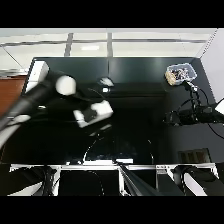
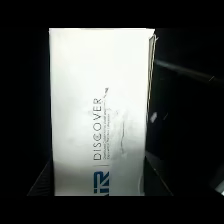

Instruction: Fold the box and place the chain.

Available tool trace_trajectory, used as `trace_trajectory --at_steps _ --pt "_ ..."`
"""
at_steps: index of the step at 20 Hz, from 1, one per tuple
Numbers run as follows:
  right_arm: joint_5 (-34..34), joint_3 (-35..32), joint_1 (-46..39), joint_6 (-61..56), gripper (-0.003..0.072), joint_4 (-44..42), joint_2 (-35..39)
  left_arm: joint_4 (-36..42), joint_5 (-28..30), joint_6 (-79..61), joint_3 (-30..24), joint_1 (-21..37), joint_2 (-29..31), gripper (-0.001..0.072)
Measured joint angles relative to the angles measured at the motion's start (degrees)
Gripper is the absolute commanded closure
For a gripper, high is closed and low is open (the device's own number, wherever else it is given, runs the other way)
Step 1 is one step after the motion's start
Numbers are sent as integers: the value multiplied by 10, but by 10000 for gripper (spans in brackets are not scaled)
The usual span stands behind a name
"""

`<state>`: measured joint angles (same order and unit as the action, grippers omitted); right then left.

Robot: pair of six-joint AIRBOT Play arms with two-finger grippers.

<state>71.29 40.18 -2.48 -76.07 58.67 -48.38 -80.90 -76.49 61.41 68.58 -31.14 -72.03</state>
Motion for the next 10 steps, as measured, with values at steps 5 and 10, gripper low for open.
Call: trace_trajectory --at_steps 5,10 --pt "-7 0 0 0 666 -3 0 -49 -119 82 2 219 116 422" --pt "-26 0 0 0 666 -9 0 -44 -139 126 -25 481 153 415"
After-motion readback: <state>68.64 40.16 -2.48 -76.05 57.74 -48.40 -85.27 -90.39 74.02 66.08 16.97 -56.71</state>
